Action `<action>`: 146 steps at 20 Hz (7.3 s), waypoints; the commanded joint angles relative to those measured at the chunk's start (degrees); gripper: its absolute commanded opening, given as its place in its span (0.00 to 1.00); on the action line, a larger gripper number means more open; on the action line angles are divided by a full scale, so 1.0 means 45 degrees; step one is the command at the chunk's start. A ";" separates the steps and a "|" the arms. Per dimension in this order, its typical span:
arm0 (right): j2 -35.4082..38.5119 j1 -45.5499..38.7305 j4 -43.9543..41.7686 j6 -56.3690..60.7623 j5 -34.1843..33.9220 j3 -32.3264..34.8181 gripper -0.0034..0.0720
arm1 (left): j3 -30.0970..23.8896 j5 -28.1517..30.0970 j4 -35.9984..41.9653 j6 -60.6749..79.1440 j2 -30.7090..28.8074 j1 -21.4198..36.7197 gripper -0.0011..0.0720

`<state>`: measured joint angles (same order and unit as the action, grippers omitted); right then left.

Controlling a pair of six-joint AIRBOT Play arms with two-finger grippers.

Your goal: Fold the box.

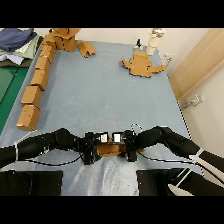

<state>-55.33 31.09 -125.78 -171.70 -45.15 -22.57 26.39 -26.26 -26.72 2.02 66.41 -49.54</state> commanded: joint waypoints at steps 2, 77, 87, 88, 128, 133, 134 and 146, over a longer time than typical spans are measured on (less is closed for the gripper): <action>0.0010 0.0010 0.0000 0.0000 0.0005 0.0005 0.71 | -0.0049 -0.0282 -0.0015 -0.0015 -0.0015 0.0238 0.87; 0.5008 0.0015 0.0301 1.5849 -0.6217 -0.0495 0.99 | -0.0223 -0.0160 -0.0010 -0.0063 -0.0175 0.0471 0.84; 0.5008 0.0015 0.0228 1.8564 -0.5731 -0.0495 0.98 | -0.0214 0.0136 -0.0058 0.0194 -0.0175 0.0471 0.84; 0.5008 0.0015 0.0233 1.8763 -0.5727 -0.0495 0.98 | -0.0214 0.0019 -0.0058 0.0529 -0.0175 0.0471 0.84; 0.5003 0.0010 0.0243 1.9069 -0.5382 -0.0495 0.97 | -0.0165 -0.0627 -0.0005 0.1355 -0.0175 0.0466 0.84; 0.5003 0.0015 0.0238 1.9069 -0.5387 -0.0495 0.97 | -0.0165 -0.0627 -0.0010 0.1355 -0.0170 0.0466 0.84; 0.5003 0.0015 0.0238 1.9069 -0.5387 -0.0495 0.97 | -0.0165 -0.0627 -0.0010 0.1355 -0.0170 0.0466 0.84; 0.4998 0.0010 0.0233 1.9079 -0.5387 -0.0495 0.97 | -0.0165 -0.0627 -0.0005 0.1350 -0.0170 0.0466 0.83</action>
<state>-32.86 31.09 -124.70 -85.89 -69.38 -24.73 25.58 -29.10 -26.76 8.12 65.67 -47.44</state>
